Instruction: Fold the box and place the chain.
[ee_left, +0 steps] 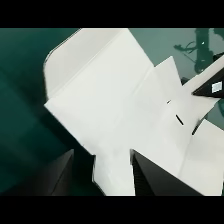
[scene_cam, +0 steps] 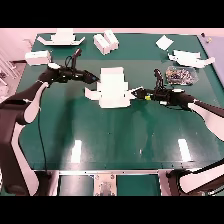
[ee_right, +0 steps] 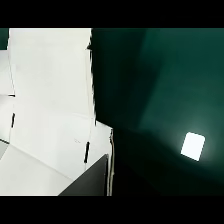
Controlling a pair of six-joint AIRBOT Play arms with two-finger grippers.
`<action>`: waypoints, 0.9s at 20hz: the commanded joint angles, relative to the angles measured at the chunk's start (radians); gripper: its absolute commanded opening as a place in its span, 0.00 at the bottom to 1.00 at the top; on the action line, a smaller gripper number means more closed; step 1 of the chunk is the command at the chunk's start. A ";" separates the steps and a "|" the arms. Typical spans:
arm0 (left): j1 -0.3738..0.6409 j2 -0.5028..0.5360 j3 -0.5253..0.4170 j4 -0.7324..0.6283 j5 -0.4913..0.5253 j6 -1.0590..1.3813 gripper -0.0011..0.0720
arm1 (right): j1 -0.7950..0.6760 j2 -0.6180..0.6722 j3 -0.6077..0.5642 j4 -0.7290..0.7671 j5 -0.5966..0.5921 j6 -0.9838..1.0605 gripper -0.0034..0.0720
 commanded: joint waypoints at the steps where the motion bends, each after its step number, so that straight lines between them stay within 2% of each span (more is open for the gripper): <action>1: -0.035 -0.043 0.012 -0.009 -0.029 0.011 0.58 | 0.001 0.000 0.001 0.000 0.003 0.000 0.07; 10: -0.040 -0.053 0.018 0.014 -0.006 0.011 0.58 | 0.001 0.000 0.001 -0.002 0.003 0.000 0.07; 11: -0.033 -0.053 0.021 0.014 -0.003 0.011 0.57 | 0.001 0.000 0.001 -0.002 0.003 0.000 0.07; 12: -0.029 -0.052 0.027 0.011 -0.006 0.011 0.52 | 0.001 0.000 0.001 -0.002 0.003 0.000 0.07; 18: -0.024 -0.052 0.123 0.081 -0.017 -0.031 0.50 | 0.001 0.000 0.001 -0.002 0.003 0.000 0.07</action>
